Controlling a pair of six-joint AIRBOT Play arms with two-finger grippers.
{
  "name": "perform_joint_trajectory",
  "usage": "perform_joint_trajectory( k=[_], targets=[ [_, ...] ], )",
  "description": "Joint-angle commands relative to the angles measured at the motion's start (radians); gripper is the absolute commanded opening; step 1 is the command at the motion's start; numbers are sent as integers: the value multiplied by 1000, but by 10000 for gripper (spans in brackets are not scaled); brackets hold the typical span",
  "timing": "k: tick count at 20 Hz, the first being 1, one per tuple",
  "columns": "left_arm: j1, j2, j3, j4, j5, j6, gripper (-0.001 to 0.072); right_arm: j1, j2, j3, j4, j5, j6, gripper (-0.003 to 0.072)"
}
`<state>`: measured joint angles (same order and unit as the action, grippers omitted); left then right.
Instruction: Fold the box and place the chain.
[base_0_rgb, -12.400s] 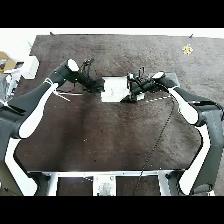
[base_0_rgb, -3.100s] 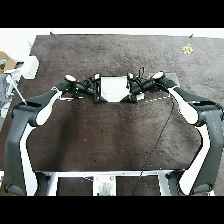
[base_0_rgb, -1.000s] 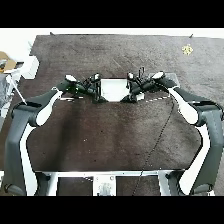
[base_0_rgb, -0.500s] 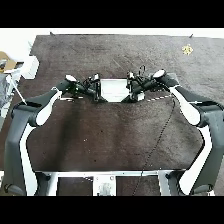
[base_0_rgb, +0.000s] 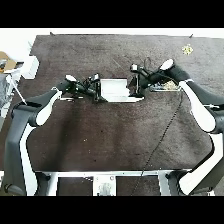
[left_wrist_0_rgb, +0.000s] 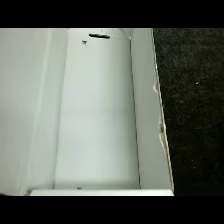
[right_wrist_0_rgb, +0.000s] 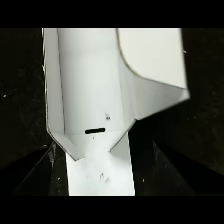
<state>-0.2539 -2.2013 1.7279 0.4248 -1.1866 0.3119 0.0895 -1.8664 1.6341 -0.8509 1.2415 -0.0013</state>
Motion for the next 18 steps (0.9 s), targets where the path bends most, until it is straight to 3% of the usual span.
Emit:
perform_joint_trajectory(
  k=[1,2,3,6,9,18],
  targets=[
    [0,0,0,0,1,0,463,0,83,1,29,14,133,487],
    [0,0,0,0,1,0,464,0,90,1,90,27,133,167],
    [0,0,0,0,1,0,463,0,88,0,154,32,133,24],
    [0,0,0,0,1,0,463,5,46,0,307,13,109,22],
    [0,0,0,0,1,0,463,7,-3,0,367,-73,55,22],
    [0,0,0,0,1,0,463,5,-81,0,336,-274,47,22]
  ],
)
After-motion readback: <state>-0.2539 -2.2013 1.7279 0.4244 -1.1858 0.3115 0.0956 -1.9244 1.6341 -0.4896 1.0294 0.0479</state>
